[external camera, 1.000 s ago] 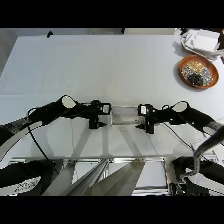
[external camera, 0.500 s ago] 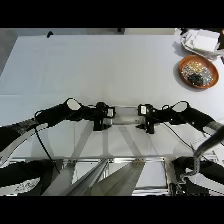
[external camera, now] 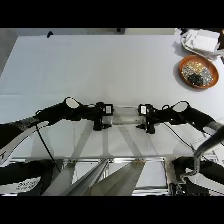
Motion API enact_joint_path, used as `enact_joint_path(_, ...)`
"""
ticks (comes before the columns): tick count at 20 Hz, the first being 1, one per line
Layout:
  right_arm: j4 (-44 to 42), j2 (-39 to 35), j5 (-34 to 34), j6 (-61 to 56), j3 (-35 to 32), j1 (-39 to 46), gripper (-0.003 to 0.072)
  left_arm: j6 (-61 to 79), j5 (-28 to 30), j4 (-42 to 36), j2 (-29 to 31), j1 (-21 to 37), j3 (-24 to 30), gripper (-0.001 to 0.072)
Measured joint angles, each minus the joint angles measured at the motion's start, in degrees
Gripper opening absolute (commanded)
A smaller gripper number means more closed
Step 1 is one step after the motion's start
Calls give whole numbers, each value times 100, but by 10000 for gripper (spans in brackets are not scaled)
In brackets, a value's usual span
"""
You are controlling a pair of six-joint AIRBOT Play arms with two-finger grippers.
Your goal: Fold the box and place the chain.
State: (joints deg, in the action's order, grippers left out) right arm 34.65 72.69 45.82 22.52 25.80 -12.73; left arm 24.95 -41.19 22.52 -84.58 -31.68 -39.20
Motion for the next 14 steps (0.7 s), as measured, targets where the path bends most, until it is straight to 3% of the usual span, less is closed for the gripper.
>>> enact_joint_path(8,0,0,-2,0,0,0,295,232,-452,363,46,286,0,706)
enact_joint_path(14,4,0,0,2,0,0,295,374,-603,146,46,164,0,706)
